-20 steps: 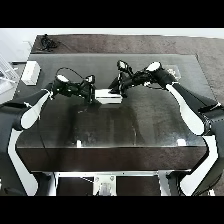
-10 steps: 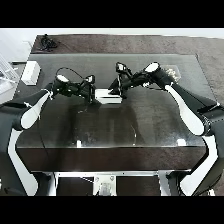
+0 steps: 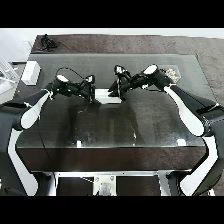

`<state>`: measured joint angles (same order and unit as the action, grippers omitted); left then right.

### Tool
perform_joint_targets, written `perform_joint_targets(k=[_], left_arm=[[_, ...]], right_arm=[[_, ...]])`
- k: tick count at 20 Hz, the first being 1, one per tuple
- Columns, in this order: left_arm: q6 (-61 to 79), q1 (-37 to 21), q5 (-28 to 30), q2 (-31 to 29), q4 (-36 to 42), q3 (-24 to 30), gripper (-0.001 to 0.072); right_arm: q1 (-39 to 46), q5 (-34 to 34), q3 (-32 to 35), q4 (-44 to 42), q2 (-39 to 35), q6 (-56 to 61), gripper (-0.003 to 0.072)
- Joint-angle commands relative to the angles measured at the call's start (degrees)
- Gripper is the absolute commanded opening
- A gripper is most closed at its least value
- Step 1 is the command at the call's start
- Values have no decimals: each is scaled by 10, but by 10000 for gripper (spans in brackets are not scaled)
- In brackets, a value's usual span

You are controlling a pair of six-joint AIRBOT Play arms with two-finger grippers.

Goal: Fold the box and place the chain.

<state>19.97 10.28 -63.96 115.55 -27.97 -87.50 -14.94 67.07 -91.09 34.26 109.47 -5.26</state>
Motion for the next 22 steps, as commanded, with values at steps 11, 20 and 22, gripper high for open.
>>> perform_joint_targets(k=[11, 20, 22], left_arm=[[0, 0, 0, 0, 0, 0, 529], [0, 0, 0, 0, 0, 0, 530], [0, 0, 0, 0, 0, 0, 530]], right_arm=[[31, 59, 22, -130, 0, 0, 270], [39, 66, 23, -42, 0, 84, 8], [32, 66, 23, 30, 1, 120, 8]])
